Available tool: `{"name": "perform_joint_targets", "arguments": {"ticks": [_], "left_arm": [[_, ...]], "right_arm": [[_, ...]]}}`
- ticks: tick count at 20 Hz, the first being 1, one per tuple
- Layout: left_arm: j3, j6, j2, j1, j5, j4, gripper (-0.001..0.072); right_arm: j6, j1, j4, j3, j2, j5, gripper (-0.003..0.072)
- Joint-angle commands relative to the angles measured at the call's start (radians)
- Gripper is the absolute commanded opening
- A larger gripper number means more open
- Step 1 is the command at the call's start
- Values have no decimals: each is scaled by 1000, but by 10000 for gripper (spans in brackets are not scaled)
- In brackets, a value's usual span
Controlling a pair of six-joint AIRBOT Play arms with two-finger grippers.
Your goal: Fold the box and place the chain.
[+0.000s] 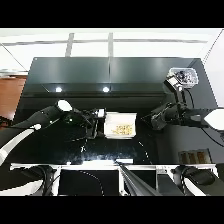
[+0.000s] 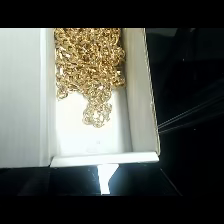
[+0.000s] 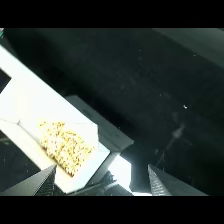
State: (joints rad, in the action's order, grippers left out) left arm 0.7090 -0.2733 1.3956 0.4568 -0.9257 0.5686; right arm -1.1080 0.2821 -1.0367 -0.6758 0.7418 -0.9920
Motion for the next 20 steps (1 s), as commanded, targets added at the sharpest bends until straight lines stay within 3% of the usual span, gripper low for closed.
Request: {"name": "perform_joint_targets", "arguments": {"ticks": [1, 3, 9, 13, 17, 19, 20], "left_arm": [[1, 21, 0, 9, 27, 7, 618], [1, 24, 0, 14, 31, 11, 618], [1, 31, 0, 16, 35, 18, 618], [1, 31, 0, 16, 35, 17, 618], [1, 31, 0, 16, 35, 18, 616], [1, 31, 0, 16, 35, 18, 497], [1, 31, 0, 16, 35, 17, 495]], "right_arm": [[-37, 1, -5, -2, 3, 96, 717], [-38, 1, 10, -23, 43, 167, 716], [79, 14, 23, -199, 336, 169, 716], [356, 52, 45, -199, 382, -19, 707], [474, 52, 46, -199, 377, -169, 708], [491, 52, 46, -199, 377, -188, 708], [503, 52, 49, -199, 377, -190, 708]]}}
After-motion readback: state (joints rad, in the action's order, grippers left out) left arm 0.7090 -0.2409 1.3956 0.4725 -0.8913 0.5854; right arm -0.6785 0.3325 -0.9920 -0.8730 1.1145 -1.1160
